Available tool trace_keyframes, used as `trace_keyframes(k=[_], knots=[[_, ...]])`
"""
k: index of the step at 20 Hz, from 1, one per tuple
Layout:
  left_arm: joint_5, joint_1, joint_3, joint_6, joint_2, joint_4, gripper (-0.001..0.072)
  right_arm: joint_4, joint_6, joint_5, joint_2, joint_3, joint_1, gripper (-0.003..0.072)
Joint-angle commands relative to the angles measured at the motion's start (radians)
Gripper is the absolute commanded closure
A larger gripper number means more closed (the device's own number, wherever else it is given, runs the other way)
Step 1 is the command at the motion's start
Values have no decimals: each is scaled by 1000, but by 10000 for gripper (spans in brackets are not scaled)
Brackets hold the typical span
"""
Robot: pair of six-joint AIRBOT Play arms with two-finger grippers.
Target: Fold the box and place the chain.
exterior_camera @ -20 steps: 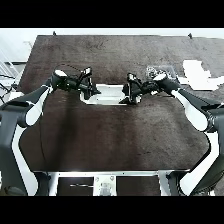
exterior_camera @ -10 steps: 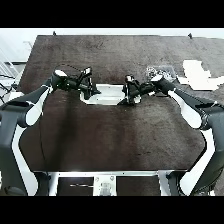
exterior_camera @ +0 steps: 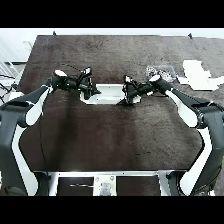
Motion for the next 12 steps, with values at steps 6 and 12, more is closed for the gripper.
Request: trace_keyframes(k=[6, 12], knots=[[0, 0, 0, 0, 0, 0, 692, 2, 5, 2, -18, 14, 5, 23], [0, 0, 0, 0, 0, 0, 692, 3, 4, 2, -18, 14, 4, 62]])
